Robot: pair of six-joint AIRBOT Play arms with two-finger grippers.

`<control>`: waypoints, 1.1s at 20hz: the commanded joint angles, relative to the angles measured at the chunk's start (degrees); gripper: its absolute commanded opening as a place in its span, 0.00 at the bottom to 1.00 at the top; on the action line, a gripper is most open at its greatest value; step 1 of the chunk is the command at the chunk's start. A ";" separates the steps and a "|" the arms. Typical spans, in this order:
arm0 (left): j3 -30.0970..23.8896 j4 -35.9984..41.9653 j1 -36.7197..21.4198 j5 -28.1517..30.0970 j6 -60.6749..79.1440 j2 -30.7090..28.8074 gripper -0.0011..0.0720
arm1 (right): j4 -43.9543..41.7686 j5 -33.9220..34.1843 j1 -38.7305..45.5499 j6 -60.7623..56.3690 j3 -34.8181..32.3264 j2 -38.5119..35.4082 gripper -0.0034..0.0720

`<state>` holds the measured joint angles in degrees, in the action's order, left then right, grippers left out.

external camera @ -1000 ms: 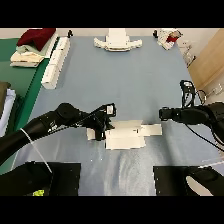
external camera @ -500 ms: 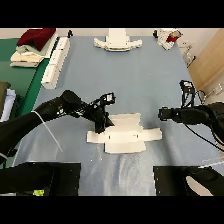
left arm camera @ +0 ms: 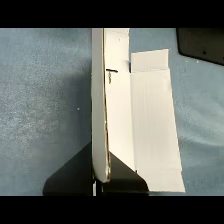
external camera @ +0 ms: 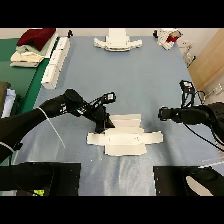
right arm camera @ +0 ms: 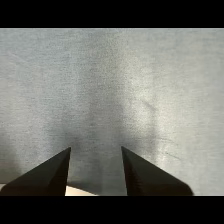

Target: Fold the box.

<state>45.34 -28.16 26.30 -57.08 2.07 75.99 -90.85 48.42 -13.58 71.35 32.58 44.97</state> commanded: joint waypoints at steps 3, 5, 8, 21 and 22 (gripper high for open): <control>-0.11 -0.59 0.15 -3.15 -0.57 0.50 0.03 | -0.22 0.04 -0.07 0.00 -0.04 -0.04 0.69; -0.11 -0.59 0.15 -3.28 -0.59 0.50 0.03 | -0.70 0.04 -0.07 0.00 -0.04 -0.04 0.69; -0.11 -0.57 0.15 -3.58 -0.59 0.50 0.03 | -2.73 0.09 -0.07 0.02 -0.04 -0.04 0.69; -0.09 -0.31 0.13 -3.08 -0.55 0.48 0.03 | -18.69 16.92 -10.56 3.34 -0.04 -4.55 0.05; -0.09 -0.31 0.15 -3.08 -0.55 0.48 0.03 | -17.51 18.16 -13.57 0.42 -0.04 -6.01 0.05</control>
